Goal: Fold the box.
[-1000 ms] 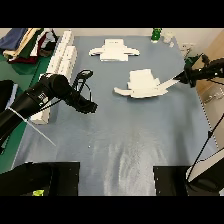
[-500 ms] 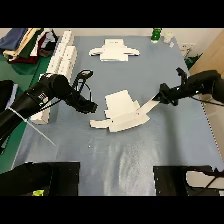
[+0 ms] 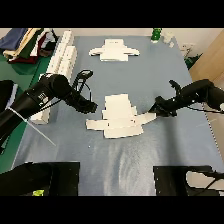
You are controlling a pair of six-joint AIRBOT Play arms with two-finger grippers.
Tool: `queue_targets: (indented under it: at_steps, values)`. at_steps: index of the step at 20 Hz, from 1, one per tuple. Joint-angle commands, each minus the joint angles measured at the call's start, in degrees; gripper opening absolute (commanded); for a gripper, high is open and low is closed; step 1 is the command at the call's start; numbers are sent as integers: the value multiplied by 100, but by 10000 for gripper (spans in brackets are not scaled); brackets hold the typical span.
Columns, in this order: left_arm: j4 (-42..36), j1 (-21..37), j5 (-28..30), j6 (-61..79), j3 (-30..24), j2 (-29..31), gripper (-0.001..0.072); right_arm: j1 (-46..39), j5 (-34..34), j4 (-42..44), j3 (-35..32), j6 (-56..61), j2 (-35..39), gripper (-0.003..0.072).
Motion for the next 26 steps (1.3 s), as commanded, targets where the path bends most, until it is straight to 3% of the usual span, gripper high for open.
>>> queue_targets:
  at_steps: [1, 5, 6, 8, 9, 10, 11, 13, 17, 21, 22, 23, 26]
  values:
    - [0, 2, 11, 0, 2, 4, 14, -20, -942, 31, 573, -428, -745, 277]
    - [0, 2, 127, 0, 2, 4, 14, 44, -1604, 299, 988, -723, -1493, 255]
    - [-2, 2, 192, 0, 2, 4, 15, 55, -1606, 391, 997, -796, -1576, 194]
    - [0, 2, 348, 0, 0, 2, 14, 125, -1563, 470, 994, -938, -1674, 153]
    - [-2, 2, 411, 0, 2, 2, 14, 197, -1547, 474, 992, -1054, -1687, 77]
    - [-4, 2, 507, 0, 0, 2, 14, 284, -1523, 485, 992, -1115, -1685, 77]
    - [-4, 2, 638, 2, 2, 2, 14, 382, -1467, 503, 992, -1158, -1685, 6]
    - [-2, 2, 785, 0, 2, 2, 15, 597, -1222, 590, 896, -1235, -1617, 1]
    - [0, 42, 560, 0, 2, 7, 16, 951, -203, 610, -358, -1292, -603, 1]
    - [-4, 260, -208, 114, 2, 9, 30, 1285, 557, 610, -1897, -1209, 994, 1]
    - [-17, 315, -402, 133, 2, 9, 274, 1436, 723, 579, -2201, -1099, 1443, 1]
    - [-22, 354, -527, 133, 2, 9, 439, 1567, 946, 542, -2446, -984, 1864, 1]
    - [-22, 372, -409, 219, 2, 2, 437, 1908, 1849, 264, -3049, -925, 3003, 1]
